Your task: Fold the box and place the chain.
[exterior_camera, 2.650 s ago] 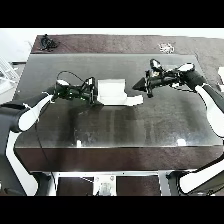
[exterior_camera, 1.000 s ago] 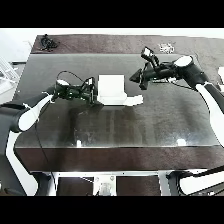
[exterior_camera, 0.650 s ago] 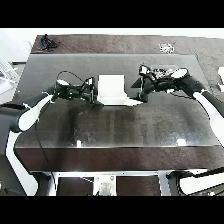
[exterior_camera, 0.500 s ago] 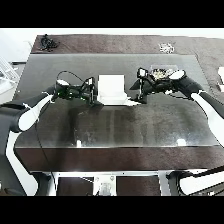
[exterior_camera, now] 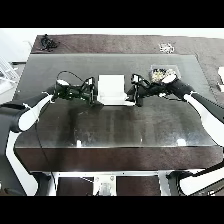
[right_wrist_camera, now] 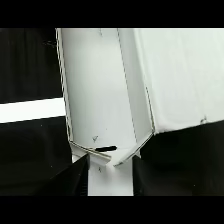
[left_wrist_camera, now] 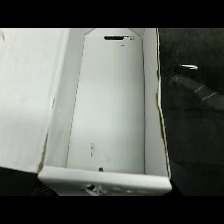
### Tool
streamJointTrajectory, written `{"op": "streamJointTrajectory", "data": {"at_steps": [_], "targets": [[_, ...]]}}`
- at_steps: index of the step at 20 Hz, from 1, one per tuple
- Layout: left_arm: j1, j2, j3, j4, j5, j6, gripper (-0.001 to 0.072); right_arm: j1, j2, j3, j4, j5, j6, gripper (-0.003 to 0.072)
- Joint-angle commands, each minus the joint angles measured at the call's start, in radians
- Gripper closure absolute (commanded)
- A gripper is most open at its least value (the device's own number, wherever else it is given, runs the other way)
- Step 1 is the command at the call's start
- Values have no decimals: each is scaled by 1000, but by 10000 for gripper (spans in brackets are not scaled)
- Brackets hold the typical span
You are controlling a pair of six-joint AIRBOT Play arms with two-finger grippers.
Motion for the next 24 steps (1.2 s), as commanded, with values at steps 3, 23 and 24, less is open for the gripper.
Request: {"op": "streamJointTrajectory", "data": {"at_steps": [3,23,24], "targets": [[1,1,0,0,0,0,169,71,-5,0,10,-24,-57,417],[1,1,0,0,0,0,169,80,-52,24,-26,-78,1,81],[1,1,0,0,0,0,169,72,-50,24,-84,-70,60,103]]}}
